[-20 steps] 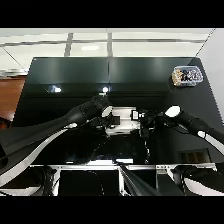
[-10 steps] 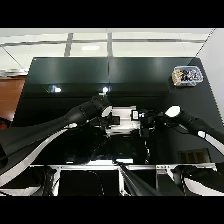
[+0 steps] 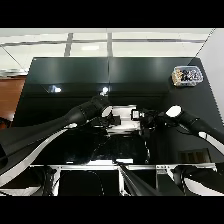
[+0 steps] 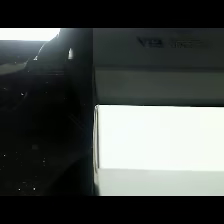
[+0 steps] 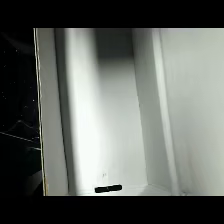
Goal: Fold the box and place the chain.
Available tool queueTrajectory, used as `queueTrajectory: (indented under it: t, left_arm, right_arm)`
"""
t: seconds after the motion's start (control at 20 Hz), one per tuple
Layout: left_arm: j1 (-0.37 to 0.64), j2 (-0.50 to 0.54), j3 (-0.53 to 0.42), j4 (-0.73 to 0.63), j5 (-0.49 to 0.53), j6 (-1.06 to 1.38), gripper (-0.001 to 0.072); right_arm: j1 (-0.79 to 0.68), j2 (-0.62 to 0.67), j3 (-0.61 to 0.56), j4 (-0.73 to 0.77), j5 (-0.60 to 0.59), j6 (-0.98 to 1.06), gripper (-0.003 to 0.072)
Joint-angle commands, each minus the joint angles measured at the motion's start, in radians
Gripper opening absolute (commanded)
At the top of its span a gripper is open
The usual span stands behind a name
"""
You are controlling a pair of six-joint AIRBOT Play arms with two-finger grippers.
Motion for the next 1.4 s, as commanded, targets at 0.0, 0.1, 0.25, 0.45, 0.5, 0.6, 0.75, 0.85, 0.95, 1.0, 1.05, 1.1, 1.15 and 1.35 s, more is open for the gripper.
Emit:
queueTrajectory:
  t: [0.0,0.1,0.25,0.45,0.5,0.6,0.75,0.85,0.95,1.0,1.05,1.1,1.15,1.35]
  left_arm:
    - [0.000,0.000,0.000,0.003,-0.013,0.004,0.0026]
    - [0.001,0.000,0.000,0.003,-0.020,0.020,0.0026]
    - [0.001,0.000,0.000,0.004,-0.038,0.061,0.0027]
    - [0.001,0.000,0.000,0.004,-0.037,0.060,0.0026]
    - [0.002,0.000,0.000,0.004,-0.035,0.060,0.0026]
    - [0.001,0.000,0.000,0.004,-0.034,0.060,0.0026]
    - [0.001,0.000,0.000,0.004,-0.031,0.060,0.0026]
    - [0.001,0.000,0.000,0.003,-0.021,0.060,0.0026]
    - [0.001,0.000,0.000,0.003,-0.010,0.060,0.0026]
    - [0.001,0.000,0.000,0.003,-0.009,0.060,0.0027]
    - [0.001,0.000,0.000,0.003,-0.009,0.060,0.0027]
    - [0.001,0.000,0.000,0.003,-0.009,0.060,0.0027]
    - [0.001,0.000,0.000,0.003,-0.009,0.060,0.0026]
    - [0.001,0.000,0.000,0.003,-0.010,0.060,0.0026]
  right_arm:
    - [-0.018,0.073,0.001,-0.090,0.022,0.091,0.0720]
    - [-0.046,0.136,0.001,-0.174,0.070,0.094,0.0720]
    - [-0.071,0.162,0.000,-0.232,0.091,0.093,0.0720]
    - [-0.042,0.149,0.000,-0.171,0.092,0.038,0.0720]
    - [-0.028,0.138,0.000,-0.164,0.092,0.032,0.0587]
    - [-0.004,0.124,0.000,-0.163,0.096,0.035,0.0252]
    - [0.012,0.122,0.000,-0.134,0.095,0.061,0.0119]
    - [0.012,0.117,0.000,-0.075,0.090,0.064,0.0131]
    - [0.012,0.095,0.000,0.012,0.087,0.064,0.0133]
    - [0.012,0.081,0.000,0.055,0.087,0.064,0.0183]
    - [0.012,0.071,0.000,0.094,0.086,0.067,0.0298]
    - [0.012,0.066,0.000,0.109,0.079,0.071,0.0402]
    - [0.012,0.065,0.000,0.105,0.077,0.076,0.0381]
    - [0.008,0.066,0.000,0.082,0.082,0.206,0.0200]
